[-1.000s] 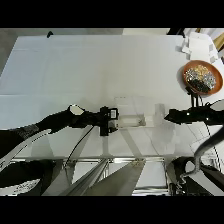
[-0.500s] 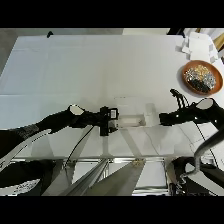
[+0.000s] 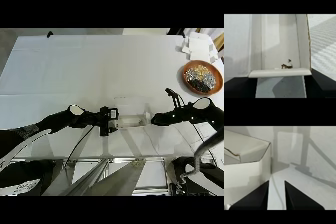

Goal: Fold the box and place the chain.

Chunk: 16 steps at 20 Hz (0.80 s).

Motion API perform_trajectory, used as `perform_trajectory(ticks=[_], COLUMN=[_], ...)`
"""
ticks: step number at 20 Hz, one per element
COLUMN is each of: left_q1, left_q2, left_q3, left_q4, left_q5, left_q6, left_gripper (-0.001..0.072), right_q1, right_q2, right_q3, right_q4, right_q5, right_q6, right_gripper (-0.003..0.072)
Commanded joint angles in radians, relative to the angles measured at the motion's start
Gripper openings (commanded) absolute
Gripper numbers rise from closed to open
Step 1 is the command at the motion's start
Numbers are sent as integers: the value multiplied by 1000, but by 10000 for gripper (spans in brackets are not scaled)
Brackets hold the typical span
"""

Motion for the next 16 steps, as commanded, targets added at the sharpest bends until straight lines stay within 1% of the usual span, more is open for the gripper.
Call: perform_trajectory(ticks=[1,6,9,10,11,14,16], left_q1=[-1,-1,-1,-1,-1,-1,-1], left_q2=[0,0,0,0,0,0,0], left_q3=[0,0,0,0,0,0,0], left_q4=[0,0,0,0,0,0,0], left_q5=[0,0,0,0,0,0,0], left_q6=[0,0,0,0,0,0,0], left_gripper=[250,250,250,250,250,250,250], right_q1=[3,3,3,3,3,3,24], right_q2=[17,58,58,58,58,57,57], right_q3=[1,47,58,59,58,58,58], right_q4=[19,20,41,51,58,74,58], right_q5=[16,48,74,76,74,68,43], right_q6=[-12,-14,-14,-14,-14,-14,-13], right_gripper=[241,241,248,285,299,300,343])
